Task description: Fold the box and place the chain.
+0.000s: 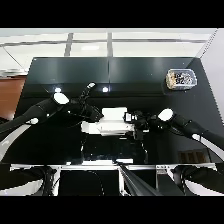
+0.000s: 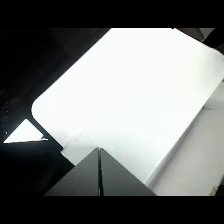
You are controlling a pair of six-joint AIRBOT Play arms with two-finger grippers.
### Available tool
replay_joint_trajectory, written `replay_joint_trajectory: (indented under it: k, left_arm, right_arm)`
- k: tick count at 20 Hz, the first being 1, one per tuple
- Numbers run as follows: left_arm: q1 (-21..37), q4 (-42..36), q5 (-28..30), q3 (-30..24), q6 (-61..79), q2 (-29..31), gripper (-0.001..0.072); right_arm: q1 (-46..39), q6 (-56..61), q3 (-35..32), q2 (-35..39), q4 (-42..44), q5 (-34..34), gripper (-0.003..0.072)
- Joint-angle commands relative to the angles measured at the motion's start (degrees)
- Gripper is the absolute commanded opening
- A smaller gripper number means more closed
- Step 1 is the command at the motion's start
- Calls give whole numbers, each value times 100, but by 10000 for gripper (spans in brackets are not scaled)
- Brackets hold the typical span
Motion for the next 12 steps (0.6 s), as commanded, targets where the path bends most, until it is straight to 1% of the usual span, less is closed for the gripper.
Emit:
replay_joint_trajectory:
  k: [1,2,3,5,7,8,10,11,12]
  left_arm:
    - [-42,258,376,103,9,39,26]
    - [46,385,354,214,0,227,26]
    - [168,503,210,313,-20,487,26]
    - [459,555,-122,321,-17,1115,26]
    - [743,533,-553,144,-15,1759,27]
    - [857,345,-756,-24,70,2035,29]
    - [955,50,-1261,-356,931,2317,30]
    - [953,68,-1508,-511,1565,2321,30]
    - [951,114,-1617,-697,2240,2291,30]
  right_arm:
    - [4,-2,-2,-2,-2,0,176]
    - [4,0,-2,-2,-2,-2,176]
    - [4,-2,-2,-2,-2,-2,176]
    - [4,0,-2,-2,-2,0,176]
    - [4,-2,-2,-2,-2,-2,176]
    - [4,0,-2,-2,-2,0,176]
    - [4,-2,-2,-2,-2,0,176]
    - [4,0,-2,-2,-2,0,176]
    - [4,-2,-2,-2,-2,-2,176]
